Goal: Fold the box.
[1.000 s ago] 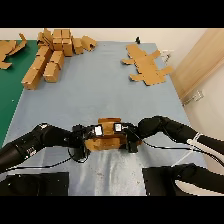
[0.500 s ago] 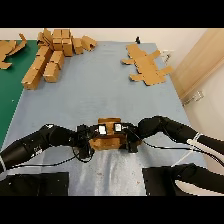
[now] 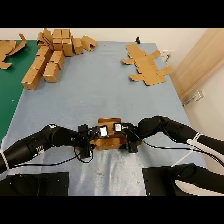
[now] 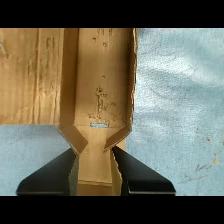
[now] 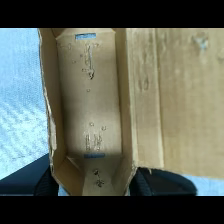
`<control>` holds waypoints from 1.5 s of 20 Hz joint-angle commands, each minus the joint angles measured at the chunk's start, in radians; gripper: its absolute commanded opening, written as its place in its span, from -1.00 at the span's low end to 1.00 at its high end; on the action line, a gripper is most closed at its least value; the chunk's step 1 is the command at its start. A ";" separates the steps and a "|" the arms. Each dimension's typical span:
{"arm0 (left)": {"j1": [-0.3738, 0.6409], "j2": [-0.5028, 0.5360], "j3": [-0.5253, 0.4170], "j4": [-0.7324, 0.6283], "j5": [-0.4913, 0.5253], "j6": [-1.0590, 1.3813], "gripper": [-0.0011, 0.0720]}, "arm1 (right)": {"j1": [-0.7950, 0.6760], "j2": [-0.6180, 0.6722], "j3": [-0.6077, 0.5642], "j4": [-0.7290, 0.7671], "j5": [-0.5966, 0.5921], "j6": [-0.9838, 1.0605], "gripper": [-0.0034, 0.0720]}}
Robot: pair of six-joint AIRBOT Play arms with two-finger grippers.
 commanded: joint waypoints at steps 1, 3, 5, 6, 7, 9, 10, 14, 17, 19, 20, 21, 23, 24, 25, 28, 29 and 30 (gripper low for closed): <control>0.001 0.000 0.001 0.000 0.022 0.006 -0.18 | 0.001 0.000 0.000 0.000 0.000 0.000 0.46; 0.001 0.000 0.001 -0.001 0.022 0.006 -0.18 | 0.001 0.000 0.000 0.000 0.000 0.000 0.46; 0.000 0.000 0.001 -0.013 0.022 0.005 -0.18 | 0.001 0.000 0.000 0.000 0.000 0.000 0.46; -0.008 -0.001 0.001 -0.015 0.022 0.006 -0.18 | 0.001 0.000 0.000 0.000 0.000 0.000 0.46; -0.020 -0.001 0.001 -0.015 0.023 0.006 -0.18 | 0.001 0.000 0.000 0.000 0.000 0.000 0.46; -0.047 -0.001 0.001 -0.014 0.023 0.005 -0.20 | 0.001 0.000 0.000 0.000 0.000 0.000 0.46; -0.054 0.000 0.001 -0.014 0.022 0.006 -0.69 | 0.001 0.000 0.000 0.000 0.000 0.000 0.46; -0.056 -0.001 0.001 -0.014 0.070 0.006 -0.84 | 0.001 0.000 0.000 0.000 0.000 0.000 0.46; -0.056 -0.006 0.001 -0.014 0.089 0.006 -0.84 | 0.001 0.000 0.000 0.000 0.000 0.000 0.46; -0.057 -0.020 0.001 -0.015 0.090 0.006 -0.85 | 0.001 0.000 0.000 0.000 0.000 0.000 0.46; -0.063 -0.028 0.001 -0.014 0.096 0.006 -0.86 | 0.001 0.000 0.000 0.000 0.000 0.000 0.46; -0.071 -0.036 0.001 -0.015 0.100 0.007 -0.86 | 0.001 0.000 0.000 0.000 0.000 0.000 0.46; -0.095 -0.052 0.001 -0.014 0.121 0.019 -0.86 | 0.001 0.000 0.000 0.000 0.000 0.000 0.46; -0.105 -0.057 0.002 -0.014 0.131 0.029 -0.86 | 0.001 0.000 0.000 0.000 0.000 0.000 0.46; -0.110 -0.059 0.001 -0.014 0.145 0.028 -0.86 | 0.001 0.000 0.000 0.000 0.000 0.000 0.46; -0.110 -0.059 0.001 -0.014 0.186 0.028 -0.85 | 0.001 0.000 0.000 0.000 0.000 0.000 0.46; -0.110 -0.059 0.001 -0.014 0.195 0.028 -0.85 | 0.001 0.000 0.000 0.000 0.000 0.000 0.46; -0.110 -0.059 0.001 -0.014 0.192 0.027 -0.85 | 0.001 0.000 0.000 0.000 0.000 0.000 0.46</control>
